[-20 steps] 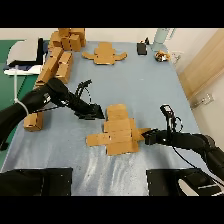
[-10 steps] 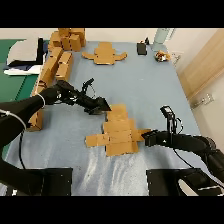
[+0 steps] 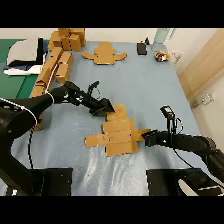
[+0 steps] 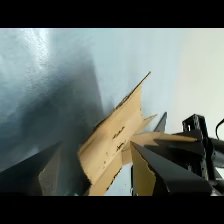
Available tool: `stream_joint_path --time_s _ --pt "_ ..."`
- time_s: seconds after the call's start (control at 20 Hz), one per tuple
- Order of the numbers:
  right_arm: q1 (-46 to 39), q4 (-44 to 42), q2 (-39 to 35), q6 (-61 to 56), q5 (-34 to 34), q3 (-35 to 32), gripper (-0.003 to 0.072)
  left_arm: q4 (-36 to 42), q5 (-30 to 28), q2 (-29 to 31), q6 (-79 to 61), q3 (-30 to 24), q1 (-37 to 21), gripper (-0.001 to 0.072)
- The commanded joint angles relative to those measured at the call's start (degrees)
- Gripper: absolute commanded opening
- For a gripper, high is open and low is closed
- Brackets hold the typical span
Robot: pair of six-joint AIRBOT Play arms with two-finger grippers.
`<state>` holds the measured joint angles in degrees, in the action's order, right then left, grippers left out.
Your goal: Fold the box.
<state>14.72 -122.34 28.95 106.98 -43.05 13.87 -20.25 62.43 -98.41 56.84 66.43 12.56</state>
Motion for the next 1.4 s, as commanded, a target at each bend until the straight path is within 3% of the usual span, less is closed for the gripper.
stream_joint_path --time_s 0.0,0.15,0.2,0.25,0.5,0.55,0.6,0.85,0.95,1.35 --pt "0.1 0.0 0.0 0.0 0.2 0.0 0.0003 0.3 3.0 -0.7 -1.1 0.3 1.7 0.064" --pt "0.1 0.0 0.0 0.1 0.2 0.0 0.0003 0.8 6.3 -0.7 -3.4 0.3 1.7 0.0615" --pt "0.1 0.0 0.0 0.2 0.2 0.0 0.0003 0.7 6.9 -0.7 -3.9 0.3 1.7 0.0463" --pt "0.1 0.0 0.0 0.2 0.1 0.0 0.0003 0.7 7.6 -0.7 -5.2 0.3 1.7 0.0422" --pt "0.1 0.0 0.0 0.2 0.1 0.0 0.0003 0.7 8.3 -0.7 -7.0 0.3 1.7 0.042" --pt "0.1 0.0 0.0 0.2 0.1 0.0 0.0003 0.7 8.6 -0.7 -7.3 0.3 1.7 0.0402" --pt "0.1 0.0 0.0 0.2 0.1 0.0 0.0003 0.7 8.9 -0.7 -8.0 0.3 1.7 0.0333" --pt "0.1 0.0 0.0 0.2 0.1 -0.1 0.0003 0.8 8.5 -0.7 -9.5 0.3 1.8 0.0332" --pt "0.1 0.0 0.0 0.2 0.1 -0.1 0.0003 0.8 8.3 -0.7 -9.9 0.3 1.8 0.0226" --pt "0.1 0.0 0.0 0.2 0.1 -0.2 0.0003 1.5 6.3 -0.7 -11.3 0.3 2.9 0.0225"
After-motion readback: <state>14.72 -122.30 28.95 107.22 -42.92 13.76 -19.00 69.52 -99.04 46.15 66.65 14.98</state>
